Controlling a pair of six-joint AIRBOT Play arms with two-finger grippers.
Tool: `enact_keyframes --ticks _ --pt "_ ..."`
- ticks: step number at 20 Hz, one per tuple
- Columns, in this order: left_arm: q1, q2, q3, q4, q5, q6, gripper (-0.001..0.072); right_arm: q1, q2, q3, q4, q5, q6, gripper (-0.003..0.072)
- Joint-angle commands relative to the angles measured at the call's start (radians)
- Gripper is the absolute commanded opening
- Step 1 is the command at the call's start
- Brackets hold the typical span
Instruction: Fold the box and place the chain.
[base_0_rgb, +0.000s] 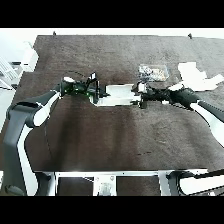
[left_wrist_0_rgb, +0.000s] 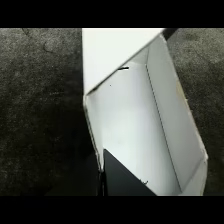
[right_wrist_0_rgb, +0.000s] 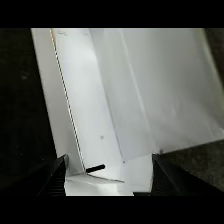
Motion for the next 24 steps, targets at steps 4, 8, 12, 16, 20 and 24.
enact_keyframes --ticks 4,8,12,16,20,24 --pt "0.000 0.000 0.000 0.000 -0.002 0.000 0.0021 -0.022 0.002 0.003 0.059 -0.015 -0.008 0.0609" --pt "0.000 0.000 0.000 0.000 -0.002 0.000 0.0021 -0.022 -0.027 0.021 0.058 0.053 -0.008 0.0608" --pt "0.000 0.000 0.000 0.000 -0.002 0.001 0.0021 -0.051 -0.081 0.085 0.058 0.165 0.010 0.0609" --pt "0.000 0.000 0.000 0.000 -0.001 0.000 0.0021 -0.078 -0.145 0.178 0.040 0.272 0.045 0.0608" --pt "0.000 0.000 0.000 0.000 -0.002 0.001 0.0021 -0.078 -0.224 0.291 -0.080 0.371 0.134 0.0608" --pt "0.000 0.000 0.000 0.000 -0.002 0.000 0.0021 -0.078 -0.290 0.379 -0.130 0.464 0.181 0.0609"
